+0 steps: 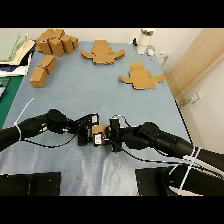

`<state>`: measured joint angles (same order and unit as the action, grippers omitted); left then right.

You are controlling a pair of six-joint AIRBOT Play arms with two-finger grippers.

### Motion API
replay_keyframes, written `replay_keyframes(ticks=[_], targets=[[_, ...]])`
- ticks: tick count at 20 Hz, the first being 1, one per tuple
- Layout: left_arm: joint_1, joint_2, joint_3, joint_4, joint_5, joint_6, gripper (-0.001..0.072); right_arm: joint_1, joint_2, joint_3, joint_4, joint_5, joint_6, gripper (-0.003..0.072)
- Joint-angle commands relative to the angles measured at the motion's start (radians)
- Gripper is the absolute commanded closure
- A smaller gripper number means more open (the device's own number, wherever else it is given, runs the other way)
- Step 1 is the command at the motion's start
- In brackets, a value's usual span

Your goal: Fold the box.

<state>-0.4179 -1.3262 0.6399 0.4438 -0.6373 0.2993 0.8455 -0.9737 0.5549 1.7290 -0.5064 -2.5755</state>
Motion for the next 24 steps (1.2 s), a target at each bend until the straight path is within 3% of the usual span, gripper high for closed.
replay_keyframes(ticks=[1, 7, 24], targets=[[0.0, -0.001, 0.001, 0.0, 0.0, -0.001, 0.0247, 0.005, 0.02, 0.001, -0.029, -0.006, 0.027, 0.0476], [0.0, -0.001, 0.001, 0.0, 0.0, -0.001, 0.0247, 0.004, 0.069, 0.016, -0.05, -0.008, 0.029, 0.0476], [0.0, -0.001, 0.001, 0.0, 0.0, -0.001, 0.0247, 0.004, 0.037, 0.035, -0.045, -0.011, 0.029, 0.0497]])
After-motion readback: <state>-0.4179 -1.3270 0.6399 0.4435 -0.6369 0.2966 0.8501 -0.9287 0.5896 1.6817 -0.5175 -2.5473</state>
